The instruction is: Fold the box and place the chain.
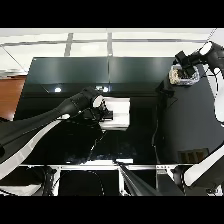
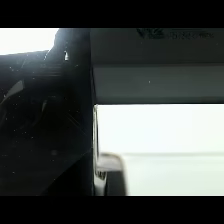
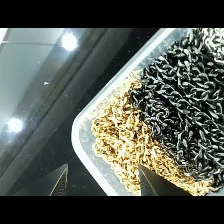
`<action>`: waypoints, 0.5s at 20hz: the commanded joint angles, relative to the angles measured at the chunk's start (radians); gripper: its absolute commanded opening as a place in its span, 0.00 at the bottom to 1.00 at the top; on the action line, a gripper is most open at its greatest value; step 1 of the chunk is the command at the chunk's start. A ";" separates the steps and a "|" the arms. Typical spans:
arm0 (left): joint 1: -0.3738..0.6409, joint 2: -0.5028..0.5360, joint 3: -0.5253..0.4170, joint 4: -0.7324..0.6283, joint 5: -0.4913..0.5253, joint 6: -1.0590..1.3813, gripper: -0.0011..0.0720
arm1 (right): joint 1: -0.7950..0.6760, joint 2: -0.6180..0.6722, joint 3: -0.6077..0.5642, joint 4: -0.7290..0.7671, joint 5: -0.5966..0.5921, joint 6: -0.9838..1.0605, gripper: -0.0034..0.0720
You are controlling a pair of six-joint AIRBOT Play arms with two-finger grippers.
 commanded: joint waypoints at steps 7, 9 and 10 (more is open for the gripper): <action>0.000 0.000 0.000 0.000 0.003 0.000 0.06 | -0.013 -0.011 0.016 -0.021 0.045 0.021 0.70; 0.000 0.000 0.000 0.000 0.003 0.000 0.06 | -0.012 -0.023 0.016 -0.021 0.043 0.032 0.70; 0.000 0.000 0.000 0.000 0.003 0.000 0.06 | -0.012 -0.029 0.016 -0.018 0.040 0.034 0.70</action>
